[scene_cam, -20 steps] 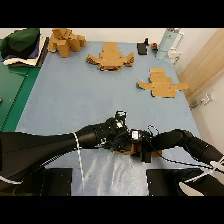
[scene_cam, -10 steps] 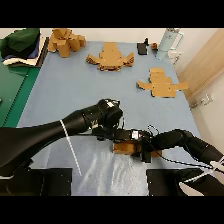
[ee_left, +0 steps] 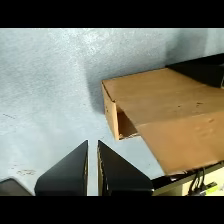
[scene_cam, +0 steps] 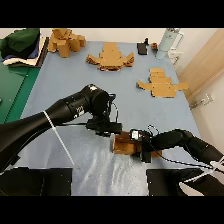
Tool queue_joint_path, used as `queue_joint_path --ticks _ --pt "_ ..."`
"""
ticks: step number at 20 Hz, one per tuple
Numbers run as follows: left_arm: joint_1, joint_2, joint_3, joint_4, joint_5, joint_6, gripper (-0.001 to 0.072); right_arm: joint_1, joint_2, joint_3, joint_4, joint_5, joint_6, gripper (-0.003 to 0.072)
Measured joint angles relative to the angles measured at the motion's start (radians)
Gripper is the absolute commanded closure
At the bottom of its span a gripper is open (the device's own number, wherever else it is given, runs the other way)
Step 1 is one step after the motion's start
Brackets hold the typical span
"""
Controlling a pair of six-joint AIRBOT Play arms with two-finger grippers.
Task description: Fold the box.
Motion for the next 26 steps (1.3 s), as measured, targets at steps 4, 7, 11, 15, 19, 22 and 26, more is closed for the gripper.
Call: queue_joint_path --ticks 4,7,11,15,19,22,26 --pt "0.053 0.005 -0.002 -0.009 -0.038 0.143 0.0696 0.000 0.000 0.000 0.000 0.000 0.000 0.0147" --pt "0.089 0.006 -0.017 -0.015 -0.051 0.304 0.0696 0.000 0.000 0.000 0.000 0.000 0.000 0.0147" --pt "0.129 0.006 -0.081 -0.071 -0.028 0.689 0.0697 0.000 0.000 0.000 0.000 0.000 0.000 0.0147" --pt "0.159 0.007 -0.179 -0.191 0.055 1.027 0.0698 0.000 0.000 0.000 0.000 0.000 0.000 0.0147" --pt "0.161 0.026 -0.239 -0.253 0.074 1.196 0.0699 0.000 0.000 0.000 0.000 0.000 0.000 0.0147" --pt "0.192 0.090 -0.316 -0.302 0.108 1.291 0.0695 0.000 0.000 0.000 0.000 0.000 0.000 0.0147" --pt "0.265 0.183 -0.478 -0.436 0.245 1.608 0.0022 0.000 0.000 0.000 0.000 0.000 0.000 0.0147"
